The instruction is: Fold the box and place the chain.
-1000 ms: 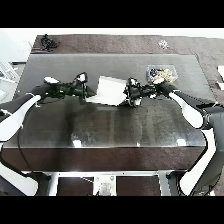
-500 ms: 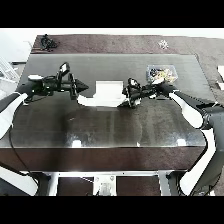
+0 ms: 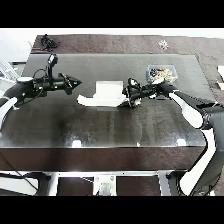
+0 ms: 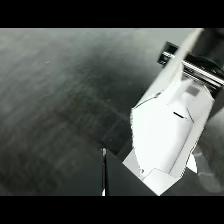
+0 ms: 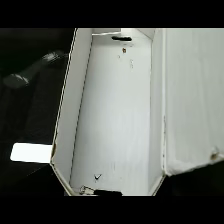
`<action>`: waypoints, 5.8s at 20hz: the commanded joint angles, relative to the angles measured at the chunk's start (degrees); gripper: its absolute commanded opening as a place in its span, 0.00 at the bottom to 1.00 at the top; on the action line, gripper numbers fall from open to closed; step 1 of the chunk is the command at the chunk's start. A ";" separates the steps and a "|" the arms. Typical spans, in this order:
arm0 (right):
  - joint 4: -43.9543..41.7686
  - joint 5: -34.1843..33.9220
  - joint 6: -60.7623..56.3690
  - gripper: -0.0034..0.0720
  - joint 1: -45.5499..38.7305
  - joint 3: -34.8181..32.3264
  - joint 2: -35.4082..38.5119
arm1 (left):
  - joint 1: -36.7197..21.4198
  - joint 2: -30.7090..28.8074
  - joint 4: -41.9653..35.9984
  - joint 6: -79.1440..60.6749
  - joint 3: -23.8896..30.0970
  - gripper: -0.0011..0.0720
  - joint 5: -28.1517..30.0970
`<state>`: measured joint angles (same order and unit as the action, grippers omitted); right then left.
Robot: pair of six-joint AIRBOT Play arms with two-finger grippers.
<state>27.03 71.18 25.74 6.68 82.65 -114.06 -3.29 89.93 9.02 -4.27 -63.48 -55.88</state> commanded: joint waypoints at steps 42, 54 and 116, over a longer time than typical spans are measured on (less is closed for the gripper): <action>0.00 0.00 0.00 0.81 0.02 0.02 0.00 | 6.32 5.38 21.46 67.89 1.07 0.04 7.58; 0.00 0.02 0.00 0.81 0.02 0.02 0.00 | 7.91 6.29 16.68 64.83 0.28 0.04 6.56; 0.00 0.02 0.00 0.81 0.02 0.02 0.00 | 9.64 11.72 14.73 63.78 -4.57 0.04 2.29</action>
<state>26.98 71.11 25.74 6.66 82.65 -114.06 6.33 101.73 24.51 59.75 -67.48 -53.12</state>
